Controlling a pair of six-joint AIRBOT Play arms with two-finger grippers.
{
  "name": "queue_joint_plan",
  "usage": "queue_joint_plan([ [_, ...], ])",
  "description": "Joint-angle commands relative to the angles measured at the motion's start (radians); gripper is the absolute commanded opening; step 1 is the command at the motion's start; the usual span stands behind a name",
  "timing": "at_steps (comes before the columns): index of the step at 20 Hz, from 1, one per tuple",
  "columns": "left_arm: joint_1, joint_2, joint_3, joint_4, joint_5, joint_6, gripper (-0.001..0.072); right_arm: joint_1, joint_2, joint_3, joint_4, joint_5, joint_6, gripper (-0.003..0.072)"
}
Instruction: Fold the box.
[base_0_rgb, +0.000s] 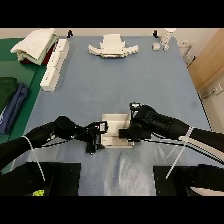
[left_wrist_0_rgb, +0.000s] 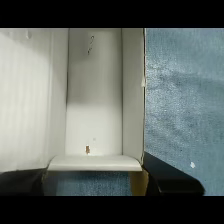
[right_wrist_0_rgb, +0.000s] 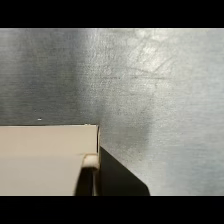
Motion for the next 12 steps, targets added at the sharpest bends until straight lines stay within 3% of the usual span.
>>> queue_joint_plan([
  [1,0.000,-0.001,0.001,0.000,0.000,0.000,0.0475,-0.001,0.000,0.001,-0.009,-0.005,0.000,0.0044],
  [2,0.000,-0.001,0.001,0.000,0.000,0.000,0.0475,-0.001,0.001,0.002,-0.008,-0.006,-0.001,0.0308],
  [3,0.000,-0.001,0.001,0.000,0.000,0.000,0.0475,-0.001,0.001,0.008,-0.008,-0.020,-0.002,0.0453],
  [12,0.000,-0.001,0.001,0.000,0.000,0.000,0.0475,-0.002,0.086,0.173,-0.054,-0.264,-0.074,0.0453],
])
